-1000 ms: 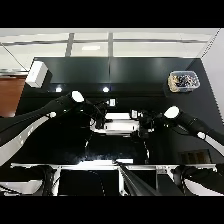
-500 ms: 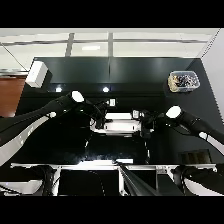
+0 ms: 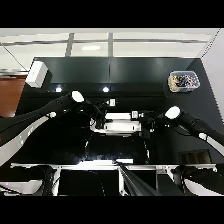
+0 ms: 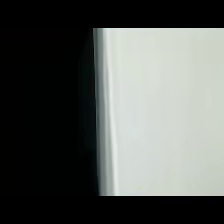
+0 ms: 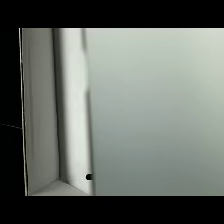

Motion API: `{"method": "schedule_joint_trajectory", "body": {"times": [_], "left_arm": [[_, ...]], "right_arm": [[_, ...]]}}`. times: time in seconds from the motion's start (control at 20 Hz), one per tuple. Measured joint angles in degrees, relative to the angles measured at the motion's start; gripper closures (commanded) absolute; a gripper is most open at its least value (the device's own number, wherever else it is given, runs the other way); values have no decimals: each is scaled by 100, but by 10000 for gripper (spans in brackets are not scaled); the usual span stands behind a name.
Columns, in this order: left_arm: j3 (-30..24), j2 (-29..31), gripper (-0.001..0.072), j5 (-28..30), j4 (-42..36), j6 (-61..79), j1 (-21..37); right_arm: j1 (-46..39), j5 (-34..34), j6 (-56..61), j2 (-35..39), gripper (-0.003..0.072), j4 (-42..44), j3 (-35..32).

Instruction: Fold the box and place the chain.

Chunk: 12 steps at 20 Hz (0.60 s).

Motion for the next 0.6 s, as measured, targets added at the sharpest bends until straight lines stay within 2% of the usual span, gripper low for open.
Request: {"method": "schedule_joint_trajectory", "body": {"times": [0.05, 0.1, 0.15, 0.2, 0.25, 0.4, 0.45, 0.55, 0.6], "left_arm": [[0, 0, 682, 0, 0, 0, 0], [0, 0, 682, -2, -2, 0, 0], [0, 0, 682, 0, 0, 2, 0], [0, 0, 682, 0, 0, 4, 0], [0, 0, 682, -2, -2, 2, 0], [2, 4, 681, -2, 0, 2, 0], [11, 13, 653, 0, 4, 2, 4], [33, 85, 460, -72, 109, 0, 7], [46, 164, 329, -83, 96, -55, 9]], "right_arm": [[7, -9, 0, 0, 150, 7, 0], [7, -11, -2, 2, 240, 9, 0], [7, -13, 2, 2, 241, 17, 0], [7, -13, 2, 2, 319, 20, 0], [7, -15, 2, 2, 503, 22, 0], [7, -13, 0, 2, 516, 26, 0], [7, -13, 4, 2, 516, 33, 0], [7, -17, 0, 2, 516, 37, 0], [7, -13, 0, 2, 516, 37, 0]]}}
